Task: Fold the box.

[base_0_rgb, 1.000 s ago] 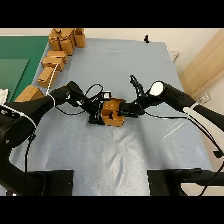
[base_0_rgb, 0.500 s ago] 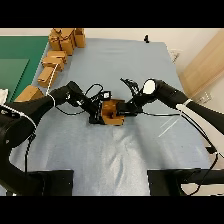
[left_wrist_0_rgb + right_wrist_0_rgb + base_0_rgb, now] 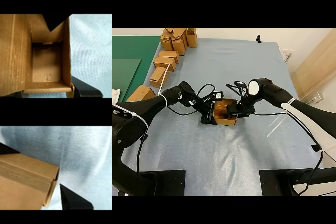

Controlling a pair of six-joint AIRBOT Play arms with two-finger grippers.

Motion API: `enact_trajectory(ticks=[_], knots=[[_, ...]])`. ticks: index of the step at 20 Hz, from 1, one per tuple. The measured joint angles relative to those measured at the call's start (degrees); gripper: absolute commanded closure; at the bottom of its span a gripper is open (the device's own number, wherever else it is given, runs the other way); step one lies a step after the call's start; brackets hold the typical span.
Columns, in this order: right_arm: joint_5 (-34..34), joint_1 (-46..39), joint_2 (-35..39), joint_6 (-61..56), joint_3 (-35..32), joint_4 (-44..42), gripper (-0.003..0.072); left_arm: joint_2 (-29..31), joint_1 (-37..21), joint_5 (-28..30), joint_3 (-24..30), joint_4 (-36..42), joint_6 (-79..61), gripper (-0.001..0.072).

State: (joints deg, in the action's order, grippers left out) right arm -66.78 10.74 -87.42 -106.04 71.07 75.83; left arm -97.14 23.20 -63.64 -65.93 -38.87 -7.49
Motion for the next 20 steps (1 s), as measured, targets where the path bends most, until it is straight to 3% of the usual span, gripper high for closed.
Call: enact_trajectory(ticks=[10, 11, 20], knots=[[-3.72, 4.55, -4.11, -8.35, 5.68, 7.34, 0.0351, 0.0, 0.0, 0.22, 0.0, 0.09, 0.04, 0.0294], [-4.44, 4.98, -4.61, -9.18, 6.32, 8.24, 0.0404, 0.0, 0.0, 0.28, 0.0, 0.09, 0.04, 0.0294], [-8.63, 6.45, -6.05, -14.64, 8.2, 12.07, 0.0398, 0.0, 0.0, 0.59, 0.0, 0.13, 0.09, 0.0294]])
